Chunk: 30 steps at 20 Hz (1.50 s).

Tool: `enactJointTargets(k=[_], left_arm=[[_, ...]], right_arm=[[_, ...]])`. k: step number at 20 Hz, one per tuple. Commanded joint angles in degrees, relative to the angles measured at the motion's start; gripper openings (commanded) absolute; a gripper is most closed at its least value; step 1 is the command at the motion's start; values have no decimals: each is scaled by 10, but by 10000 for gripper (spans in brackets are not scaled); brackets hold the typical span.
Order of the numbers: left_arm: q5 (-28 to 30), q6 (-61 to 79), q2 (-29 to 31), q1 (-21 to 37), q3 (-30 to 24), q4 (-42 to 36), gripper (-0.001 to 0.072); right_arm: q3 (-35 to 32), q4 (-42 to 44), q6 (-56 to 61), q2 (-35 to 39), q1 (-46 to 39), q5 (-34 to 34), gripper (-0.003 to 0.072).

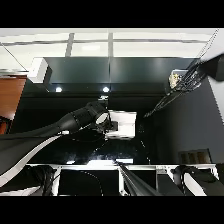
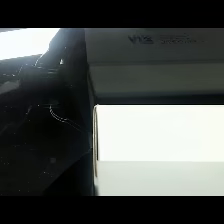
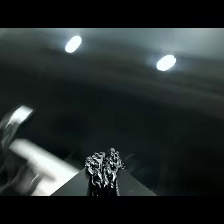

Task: Fold the box and place the chain.

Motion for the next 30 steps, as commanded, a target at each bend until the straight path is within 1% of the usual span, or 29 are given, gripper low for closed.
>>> enactJointTargets(k=[1, 3, 7, 10, 13, 17, 19, 22, 24, 27, 30], left_arm=[[0, 0, 0, 0, 0, 1, 27], [0, 0, -1, 0, 0, 1, 27], [0, 0, -1, 0, 0, 1, 27], [0, 0, -1, 0, 0, 0, 27], [0, 0, -1, 0, 0, 0, 27], [0, 0, -1, 0, 0, 0, 27], [0, 0, -1, 0, 0, 0, 27], [0, 0, -1, 0, 0, 0, 27], [0, 0, -1, 0, 0, 0, 27], [0, 0, -1, 0, 0, 0, 27], [0, 0, -1, 0, 0, 0, 27]], right_arm=[[-74, 72, -28, 32, 43, 42, 10], [-93, 106, -28, 32, 68, 39, 10], [-95, 154, -28, 32, 109, 43, 10], [-95, 162, -24, 32, 151, 43, 10], [-95, 165, -24, 31, 178, -11, 10], [-95, 233, -35, 19, 188, -82, 10], [-95, 251, -40, 18, 193, -109, 10], [-95, 229, -41, 18, 196, -108, 11], [-108, 220, -35, 17, 199, -106, 10], [-169, 202, -31, 15, 218, -115, 11], [-245, 139, -23, 15, 233, -147, 11]])
